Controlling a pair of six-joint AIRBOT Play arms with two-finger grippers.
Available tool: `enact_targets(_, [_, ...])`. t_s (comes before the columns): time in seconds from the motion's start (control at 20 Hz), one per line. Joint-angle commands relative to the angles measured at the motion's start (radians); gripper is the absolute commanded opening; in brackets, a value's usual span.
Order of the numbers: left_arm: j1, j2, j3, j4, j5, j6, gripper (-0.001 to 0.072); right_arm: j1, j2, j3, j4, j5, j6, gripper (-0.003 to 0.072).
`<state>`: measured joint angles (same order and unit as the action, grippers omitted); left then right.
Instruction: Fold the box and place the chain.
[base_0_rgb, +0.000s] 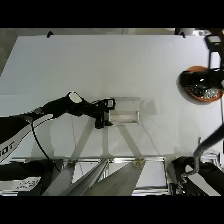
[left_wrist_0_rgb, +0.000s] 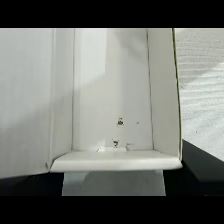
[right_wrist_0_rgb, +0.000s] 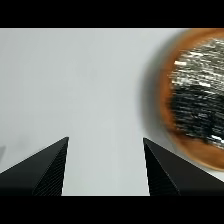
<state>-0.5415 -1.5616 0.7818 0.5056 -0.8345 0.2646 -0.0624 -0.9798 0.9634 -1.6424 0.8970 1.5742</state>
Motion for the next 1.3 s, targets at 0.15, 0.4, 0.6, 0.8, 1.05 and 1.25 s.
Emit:
enact_targets(0.15, [0.001, 0.0, 0.001, 0.0, 0.0, 0.0, 0.045, -0.412, -0.352, 0.167, 0.098, 0.045, -0.11, 0.0521])
enact_targets(0.4, [0.001, 0.0, 0.001, 0.0, 0.0, 0.0, 0.045, -0.434, -0.495, 0.243, 0.1, 0.023, -0.056, 0.0429])
enact_targets(0.6, [0.001, 0.0, 0.001, 0.0, 0.0, 0.0, 0.045, -0.434, -0.576, 0.243, 0.134, 0.038, -0.056, 0.048])
enact_targets(0.8, [0.001, 0.0, 0.001, 0.0, 0.0, 0.0, 0.045, -0.434, -0.632, 0.243, 0.216, 0.049, -0.057, 0.0479])
enact_targets(1.05, [0.001, 0.0, 0.001, 0.0, 0.0, 0.0, 0.045, -0.434, -0.66, 0.243, 0.211, 0.05, -0.063, 0.0438])
enact_targets(1.25, [0.001, 0.0, 0.001, 0.0, 0.0, 0.0, 0.045, -0.434, -0.665, 0.243, 0.211, 0.053, -0.064, 0.0164])
